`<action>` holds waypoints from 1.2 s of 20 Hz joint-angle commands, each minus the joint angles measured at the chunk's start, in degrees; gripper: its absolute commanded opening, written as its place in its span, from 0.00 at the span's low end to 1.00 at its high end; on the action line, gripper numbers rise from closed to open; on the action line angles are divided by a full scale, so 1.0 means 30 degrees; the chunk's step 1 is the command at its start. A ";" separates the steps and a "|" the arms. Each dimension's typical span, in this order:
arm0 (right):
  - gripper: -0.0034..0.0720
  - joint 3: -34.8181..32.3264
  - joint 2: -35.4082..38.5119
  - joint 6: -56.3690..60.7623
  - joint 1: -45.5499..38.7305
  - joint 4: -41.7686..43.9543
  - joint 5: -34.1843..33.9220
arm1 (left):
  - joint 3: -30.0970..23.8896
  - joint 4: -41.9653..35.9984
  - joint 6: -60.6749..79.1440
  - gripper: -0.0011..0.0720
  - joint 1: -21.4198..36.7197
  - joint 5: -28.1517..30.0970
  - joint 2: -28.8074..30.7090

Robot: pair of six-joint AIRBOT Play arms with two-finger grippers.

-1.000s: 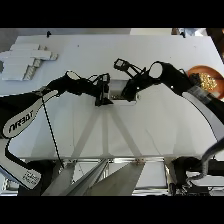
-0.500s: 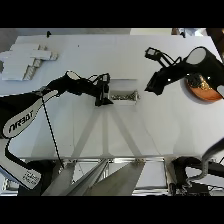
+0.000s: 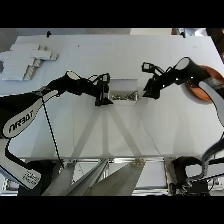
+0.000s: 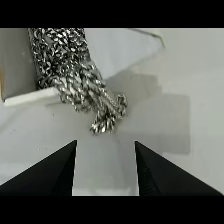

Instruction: Fold the box and place the chain.

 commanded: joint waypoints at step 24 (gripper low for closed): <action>0.06 0.0000 0.0721 -0.0576 0.1348 -0.0903 0.1202 | 0.0007 0.0007 0.0000 0.48 0.0000 0.0007 0.0015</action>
